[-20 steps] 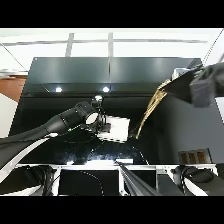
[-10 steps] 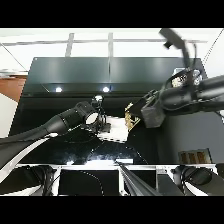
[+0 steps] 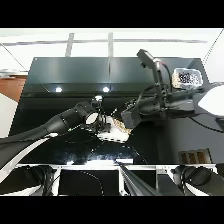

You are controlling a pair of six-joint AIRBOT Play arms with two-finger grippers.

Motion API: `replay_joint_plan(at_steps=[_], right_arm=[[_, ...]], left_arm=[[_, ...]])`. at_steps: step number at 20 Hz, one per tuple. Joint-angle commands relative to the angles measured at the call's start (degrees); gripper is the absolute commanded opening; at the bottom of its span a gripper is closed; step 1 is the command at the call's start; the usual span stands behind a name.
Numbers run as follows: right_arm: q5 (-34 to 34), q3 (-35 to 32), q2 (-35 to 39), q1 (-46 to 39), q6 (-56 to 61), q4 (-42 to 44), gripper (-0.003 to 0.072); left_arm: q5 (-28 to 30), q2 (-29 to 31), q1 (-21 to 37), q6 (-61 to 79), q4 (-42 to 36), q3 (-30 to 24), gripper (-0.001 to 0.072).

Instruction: Fold the box and place the chain.

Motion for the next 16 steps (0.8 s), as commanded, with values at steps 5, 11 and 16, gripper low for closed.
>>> replay_joint_plan(at_steps=[5,11,16], right_arm=[[-4.2,-5.1,-6.1,0.5,-0.3,-1.9,0.0038],[-0.2,-5.1,-5.2,-2.2,0.9,-3.9,0.0499],[9.9,-5.2,4.8,-12.2,0.9,-12.9,0.0498]], left_arm=[[0.0,0.0,0.0,0.0,0.0,0.0,0.0032],[0.0,0.0,0.0,0.0,0.0,0.0,0.0032],[0.0,0.0,0.0,0.0,0.0,0.0,0.0032]])
